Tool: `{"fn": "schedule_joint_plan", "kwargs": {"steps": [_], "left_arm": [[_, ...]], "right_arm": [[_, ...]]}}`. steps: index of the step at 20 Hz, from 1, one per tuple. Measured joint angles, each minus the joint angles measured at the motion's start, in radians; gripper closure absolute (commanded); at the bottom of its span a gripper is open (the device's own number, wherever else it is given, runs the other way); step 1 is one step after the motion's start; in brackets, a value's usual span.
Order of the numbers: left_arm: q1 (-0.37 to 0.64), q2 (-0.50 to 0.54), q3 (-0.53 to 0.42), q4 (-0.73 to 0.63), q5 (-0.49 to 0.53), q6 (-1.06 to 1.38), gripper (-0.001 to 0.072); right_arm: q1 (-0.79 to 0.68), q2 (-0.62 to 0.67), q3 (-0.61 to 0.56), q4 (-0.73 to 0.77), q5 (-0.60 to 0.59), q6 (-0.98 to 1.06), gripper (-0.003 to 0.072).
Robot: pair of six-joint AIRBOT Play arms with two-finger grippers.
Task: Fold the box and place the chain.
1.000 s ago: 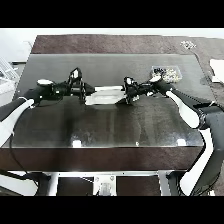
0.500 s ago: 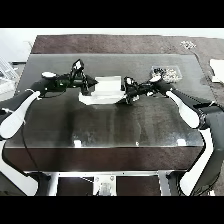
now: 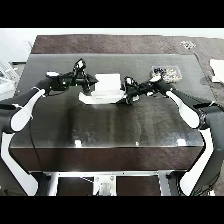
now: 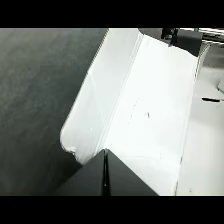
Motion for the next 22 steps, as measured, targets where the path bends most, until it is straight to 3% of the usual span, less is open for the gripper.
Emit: {"fn": "schedule_joint_plan", "kwargs": {"steps": [16, 22], "left_arm": [[-0.001, -0.035, 0.005, 0.063, -0.032, -0.061, 0.0691], [-0.002, 0.054, 0.006, 0.064, -0.109, -0.059, 0.0691]], "right_arm": [[0.0, 0.0, 0.0, -0.001, 0.002, -0.001, 0.0105], [0.0, 0.0, 0.0, -0.002, 0.0, -0.002, 0.0105]]}}
